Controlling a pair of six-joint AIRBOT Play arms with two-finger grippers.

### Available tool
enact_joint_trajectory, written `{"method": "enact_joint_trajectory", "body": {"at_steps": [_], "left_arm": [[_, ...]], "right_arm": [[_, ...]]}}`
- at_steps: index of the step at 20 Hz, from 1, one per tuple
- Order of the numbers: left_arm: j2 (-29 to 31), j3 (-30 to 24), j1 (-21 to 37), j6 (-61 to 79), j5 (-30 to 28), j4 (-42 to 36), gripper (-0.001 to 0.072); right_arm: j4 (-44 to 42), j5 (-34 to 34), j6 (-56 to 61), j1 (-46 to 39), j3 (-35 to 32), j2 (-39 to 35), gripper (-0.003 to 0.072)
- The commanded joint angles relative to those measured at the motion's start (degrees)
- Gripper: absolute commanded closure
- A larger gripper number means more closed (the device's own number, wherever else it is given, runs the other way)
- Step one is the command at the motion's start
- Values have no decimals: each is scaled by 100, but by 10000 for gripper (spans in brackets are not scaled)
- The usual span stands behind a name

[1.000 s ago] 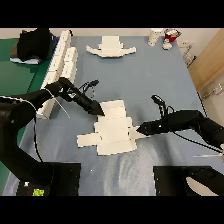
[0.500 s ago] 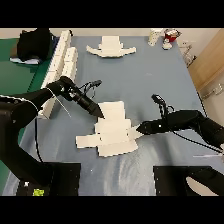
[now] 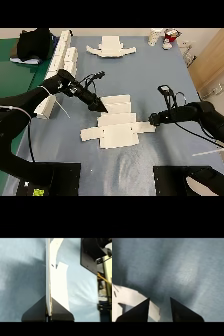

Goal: Fold the box.

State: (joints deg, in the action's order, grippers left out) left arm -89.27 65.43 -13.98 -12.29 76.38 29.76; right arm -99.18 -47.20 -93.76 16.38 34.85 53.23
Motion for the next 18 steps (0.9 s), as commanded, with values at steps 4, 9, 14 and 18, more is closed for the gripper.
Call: {"method": "enact_joint_trajectory", "body": {"at_steps": [4, 9, 14, 18], "left_arm": [[1285, -1012, -634, 1200, -1552, -4, 704], [2566, -2529, -1513, 2149, -3274, -249, 704], [2889, -3351, -1956, 2531, -3936, -433, 699], [2889, -3268, -1917, 2463, -3974, -448, 699]], "right_arm": [[1353, 120, 1685, -2, 686, -4, 242], [1340, 234, 2050, 2, 684, 2, 242], [1263, 236, 2140, 2, 684, 2, 242], [1088, 234, 2138, 4, 684, 2, 242]]}}
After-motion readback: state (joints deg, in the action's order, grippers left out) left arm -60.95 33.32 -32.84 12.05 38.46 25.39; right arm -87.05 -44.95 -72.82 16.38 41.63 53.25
